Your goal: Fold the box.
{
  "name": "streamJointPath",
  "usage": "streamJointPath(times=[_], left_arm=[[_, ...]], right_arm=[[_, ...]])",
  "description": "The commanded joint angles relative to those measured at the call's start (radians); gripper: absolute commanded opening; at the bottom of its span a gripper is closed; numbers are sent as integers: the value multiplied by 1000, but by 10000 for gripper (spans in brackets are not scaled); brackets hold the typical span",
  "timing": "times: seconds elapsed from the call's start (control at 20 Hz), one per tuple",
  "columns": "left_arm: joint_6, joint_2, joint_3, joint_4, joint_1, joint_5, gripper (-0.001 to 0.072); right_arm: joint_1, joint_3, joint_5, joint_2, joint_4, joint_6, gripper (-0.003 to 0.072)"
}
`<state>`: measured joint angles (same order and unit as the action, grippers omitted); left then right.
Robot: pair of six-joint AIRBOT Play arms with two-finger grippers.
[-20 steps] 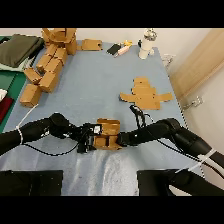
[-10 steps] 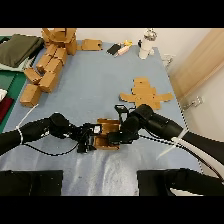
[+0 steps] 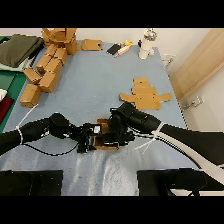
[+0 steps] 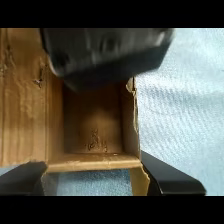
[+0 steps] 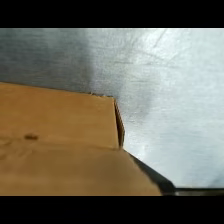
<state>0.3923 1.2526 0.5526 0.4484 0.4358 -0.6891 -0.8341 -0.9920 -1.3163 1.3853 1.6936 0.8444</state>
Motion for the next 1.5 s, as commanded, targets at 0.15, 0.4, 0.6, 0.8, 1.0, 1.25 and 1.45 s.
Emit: streamJointPath(times=[0.15,0.4,0.6,0.8,1.0,1.25,1.45], left_arm=[[0,0,1,0,-1,0,531],[0,0,1,0,-1,1,530],[0,0,1,0,-1,1,531],[0,0,1,0,-1,0,531],[0,0,1,0,-1,0,531],[0,0,1,0,-1,1,531],[0,0,1,0,-1,0,531]], right_arm=[[-17,-8,-10,42,-20,-16,4],[-37,-8,42,38,-23,-15,352],[-36,-21,-1,-8,-39,-19,483],[-30,-35,-44,-77,-72,-71,483],[-19,-36,-92,-164,-100,-90,480],[-18,-34,-255,-299,-166,-114,310],[175,44,-132,-299,-203,44,41]])
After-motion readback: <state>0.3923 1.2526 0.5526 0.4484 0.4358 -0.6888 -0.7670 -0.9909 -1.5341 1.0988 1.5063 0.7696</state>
